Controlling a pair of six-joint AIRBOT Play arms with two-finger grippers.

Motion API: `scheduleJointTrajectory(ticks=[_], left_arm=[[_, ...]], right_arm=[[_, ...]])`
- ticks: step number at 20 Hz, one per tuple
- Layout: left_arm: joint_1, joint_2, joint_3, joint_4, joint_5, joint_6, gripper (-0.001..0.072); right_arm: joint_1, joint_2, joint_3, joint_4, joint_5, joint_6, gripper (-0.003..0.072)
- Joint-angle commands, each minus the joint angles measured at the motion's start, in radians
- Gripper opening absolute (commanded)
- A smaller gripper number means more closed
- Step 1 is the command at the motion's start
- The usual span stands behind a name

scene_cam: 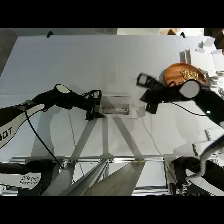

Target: Fold the box and place the chain.

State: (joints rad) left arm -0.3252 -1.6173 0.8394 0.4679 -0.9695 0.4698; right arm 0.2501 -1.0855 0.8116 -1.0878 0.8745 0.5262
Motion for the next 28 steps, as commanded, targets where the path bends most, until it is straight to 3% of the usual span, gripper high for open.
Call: scheduleJointTrajectory(ticks=[1, 3, 7, 16, 22, 28], left_arm=[[0.0, 0.0, 0.0, 0.0, 0.0, 0.0, 0.0276], [0.0, 0.0, 0.0, 0.0, 0.0, 0.0, 0.0276], [0.0, 0.0, 0.0, 0.0, 0.001, 0.0, 0.0276], [0.0, 0.0, 0.0, -0.001, 0.0, 0.001, 0.0276], [0.0, 0.0, 0.0, -0.001, 0.001, 0.001, 0.0276], [0.0, 0.0, 0.0, -0.001, 0.001, 0.001, 0.0276]], right_arm=[[-0.133, 0.026, -0.001, -0.063, 0.076, 0.367, 0.0009], [-0.206, -0.021, -0.003, -0.053, 0.148, 0.388, 0.0008], [-0.27, -0.129, -0.075, 0.064, 0.158, 0.394, 0.0008], [-0.27, -0.219, -0.227, 0.492, 0.061, 0.246, 0.0002], [-0.185, -0.257, -0.229, 0.503, 0.019, 0.247, 0.0002], [-0.144, -0.282, -0.229, 0.586, 0.091, 0.22, 0.0003]])
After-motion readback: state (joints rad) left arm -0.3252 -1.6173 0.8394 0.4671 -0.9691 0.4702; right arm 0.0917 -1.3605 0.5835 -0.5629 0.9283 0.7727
